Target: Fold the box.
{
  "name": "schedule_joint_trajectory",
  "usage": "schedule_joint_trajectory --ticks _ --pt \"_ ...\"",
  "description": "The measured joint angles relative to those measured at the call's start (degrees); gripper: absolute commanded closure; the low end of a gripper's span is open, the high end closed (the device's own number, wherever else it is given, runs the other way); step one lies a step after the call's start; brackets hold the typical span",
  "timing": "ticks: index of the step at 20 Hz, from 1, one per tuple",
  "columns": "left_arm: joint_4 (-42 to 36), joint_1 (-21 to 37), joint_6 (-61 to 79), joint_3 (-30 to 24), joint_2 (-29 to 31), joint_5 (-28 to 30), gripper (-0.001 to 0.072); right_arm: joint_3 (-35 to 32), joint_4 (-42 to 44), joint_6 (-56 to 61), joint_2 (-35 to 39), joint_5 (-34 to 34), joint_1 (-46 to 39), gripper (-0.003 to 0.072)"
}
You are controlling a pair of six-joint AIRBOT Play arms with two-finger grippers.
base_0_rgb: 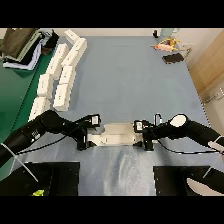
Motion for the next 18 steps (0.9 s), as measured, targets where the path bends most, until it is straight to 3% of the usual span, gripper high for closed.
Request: schedule_joint_trajectory --ticks 1,2,3,4,6,7,10,11,18 --pt "-1.3 -0.7 1.0 -0.4 -0.5 1.3 0.0010 0.0 0.0 0.0 0.0 0.0 0.0 0.0164" --pt "-2.6 -1.4 1.9 -0.7 -1.0 2.5 0.0061 0.0 0.0 0.0 0.0 0.0 0.0 0.0163" --pt "-3.9 -2.0 2.8 -0.9 -1.6 3.5 0.0183 0.0 0.0 0.0 0.0 0.0 0.0 0.0163" --pt "-4.9 -2.4 3.8 -1.1 -2.2 4.3 0.0249 0.0 0.0 0.0 0.0 0.0 0.0 0.0164" --pt "-6.5 -3.0 5.3 -1.3 -3.3 5.3 0.0283 0.0 0.0 0.0 0.0 0.0 0.0 0.0164" --pt "-7.2 -3.2 5.7 -1.4 -3.9 5.8 0.0479 0.0 0.0 0.0 0.0 0.0 0.0 0.0164" --pt "-9.0 -3.4 7.1 -1.5 -5.1 6.5 0.0507 0.0 0.0 0.0 0.0 0.0 0.0 0.0163" --pt "-9.6 -3.5 7.6 -1.5 -5.4 7.0 0.0557 0.0 0.0 0.0 0.0 0.0 0.0 0.0163" --pt "-14.5 -5.4 10.2 -1.5 -6.4 10.2 0.0557 0.0 0.0 0.0 0.0 0.0 0.0 0.0163"
